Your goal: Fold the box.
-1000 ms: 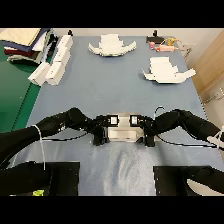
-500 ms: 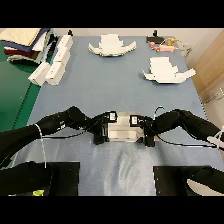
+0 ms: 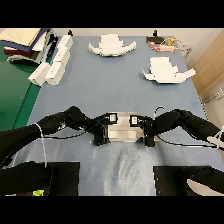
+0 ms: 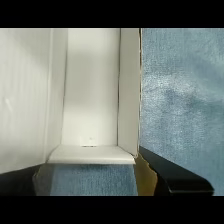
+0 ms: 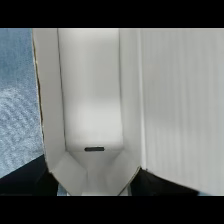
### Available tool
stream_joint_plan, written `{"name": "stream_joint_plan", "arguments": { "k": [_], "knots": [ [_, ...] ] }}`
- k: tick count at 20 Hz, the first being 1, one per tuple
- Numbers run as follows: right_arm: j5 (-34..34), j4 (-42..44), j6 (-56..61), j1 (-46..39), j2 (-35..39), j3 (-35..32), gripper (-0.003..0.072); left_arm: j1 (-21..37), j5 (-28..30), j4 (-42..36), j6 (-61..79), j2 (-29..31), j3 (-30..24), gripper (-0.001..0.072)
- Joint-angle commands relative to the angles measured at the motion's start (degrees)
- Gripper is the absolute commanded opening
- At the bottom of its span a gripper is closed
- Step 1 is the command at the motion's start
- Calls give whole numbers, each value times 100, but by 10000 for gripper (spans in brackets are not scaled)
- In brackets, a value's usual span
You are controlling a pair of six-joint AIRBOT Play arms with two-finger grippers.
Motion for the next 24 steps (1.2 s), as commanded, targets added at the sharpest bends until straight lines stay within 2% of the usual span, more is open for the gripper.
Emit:
{"name": "stream_joint_plan", "arguments": {
  "k": [1,6,7,8,9,24],
  "knots": [
    [0,2,4,4,0,4,502,-9,2,-107,107,-85,-2,691],
    [0,2,4,4,0,2,502,-9,37,-105,107,-114,-2,688],
    [0,2,4,4,0,4,502,-9,81,-105,103,-111,-2,668],
    [0,2,4,4,0,2,502,-9,127,-103,105,-111,-2,571],
    [0,2,4,4,0,2,502,-9,125,-101,105,-111,-2,518],
    [0,2,4,4,0,4,502,-9,118,-105,105,-111,0,522]
  ]
}}
